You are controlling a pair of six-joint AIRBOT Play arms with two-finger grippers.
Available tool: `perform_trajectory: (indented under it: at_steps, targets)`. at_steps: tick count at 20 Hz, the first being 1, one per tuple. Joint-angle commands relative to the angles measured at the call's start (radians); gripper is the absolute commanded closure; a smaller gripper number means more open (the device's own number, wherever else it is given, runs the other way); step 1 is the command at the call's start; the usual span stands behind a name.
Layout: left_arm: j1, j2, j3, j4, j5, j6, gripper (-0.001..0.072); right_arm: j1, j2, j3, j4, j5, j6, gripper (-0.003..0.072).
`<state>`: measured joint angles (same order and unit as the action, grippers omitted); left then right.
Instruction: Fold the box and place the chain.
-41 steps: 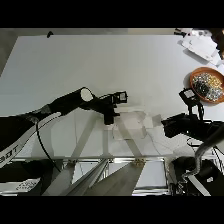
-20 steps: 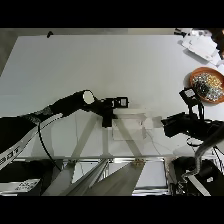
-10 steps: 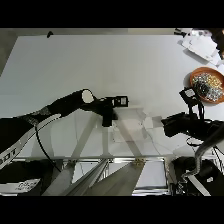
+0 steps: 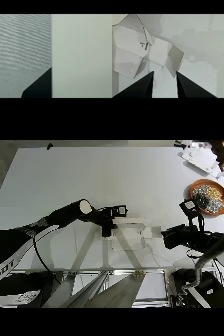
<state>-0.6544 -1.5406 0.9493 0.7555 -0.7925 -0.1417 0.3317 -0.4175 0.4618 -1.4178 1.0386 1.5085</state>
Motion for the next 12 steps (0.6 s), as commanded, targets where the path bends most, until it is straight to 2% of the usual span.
perform_trajectory:
  at_steps: [1, 12]
  targets:
    - [-0.001, -0.014, 0.001, 0.000, 0.006, 0.022, 0.0702, 0.000, 0.000, 0.000, 0.000, 0.000, 0.000, 0.0373]
    - [-0.002, -0.046, 0.001, -0.007, 0.006, 0.045, 0.0701, 0.000, 0.000, 0.000, 0.000, 0.000, 0.001, 0.0373]
